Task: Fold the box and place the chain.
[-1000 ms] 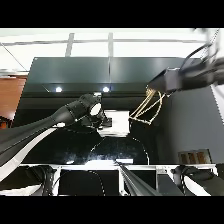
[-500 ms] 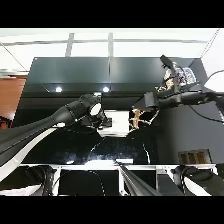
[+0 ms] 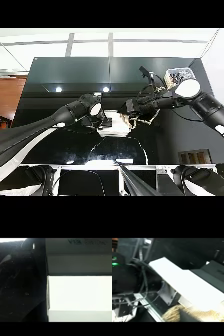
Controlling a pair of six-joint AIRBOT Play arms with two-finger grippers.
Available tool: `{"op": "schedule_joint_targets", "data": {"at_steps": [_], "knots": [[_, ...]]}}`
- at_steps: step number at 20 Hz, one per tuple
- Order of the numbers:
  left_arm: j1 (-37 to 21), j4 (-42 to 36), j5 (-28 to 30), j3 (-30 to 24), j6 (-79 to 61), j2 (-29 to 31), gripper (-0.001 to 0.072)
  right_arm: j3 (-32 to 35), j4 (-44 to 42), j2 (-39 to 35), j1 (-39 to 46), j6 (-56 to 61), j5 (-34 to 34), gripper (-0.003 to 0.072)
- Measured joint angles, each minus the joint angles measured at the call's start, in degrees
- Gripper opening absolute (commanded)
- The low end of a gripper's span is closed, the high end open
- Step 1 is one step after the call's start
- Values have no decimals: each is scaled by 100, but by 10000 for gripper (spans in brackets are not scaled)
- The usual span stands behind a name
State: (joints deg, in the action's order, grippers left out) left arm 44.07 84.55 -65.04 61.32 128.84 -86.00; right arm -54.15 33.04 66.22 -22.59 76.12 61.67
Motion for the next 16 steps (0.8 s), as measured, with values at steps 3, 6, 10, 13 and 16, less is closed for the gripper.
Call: {"op": "schedule_joint_targets", "data": {"at_steps": [3,6,10,13,16], "knots": [[0,0,2,0,0,0,33,4,98,-59,260,15,151,491],[0,0,0,0,0,0,32,7,505,-400,1056,15,361,490],[0,0,0,0,0,0,32,219,2055,-678,2127,203,179,491],[0,0,0,0,0,0,33,730,3060,-715,2411,457,-599,720],[0,0,0,0,0,0,32,1121,3547,-570,2267,549,-1541,720]]}}
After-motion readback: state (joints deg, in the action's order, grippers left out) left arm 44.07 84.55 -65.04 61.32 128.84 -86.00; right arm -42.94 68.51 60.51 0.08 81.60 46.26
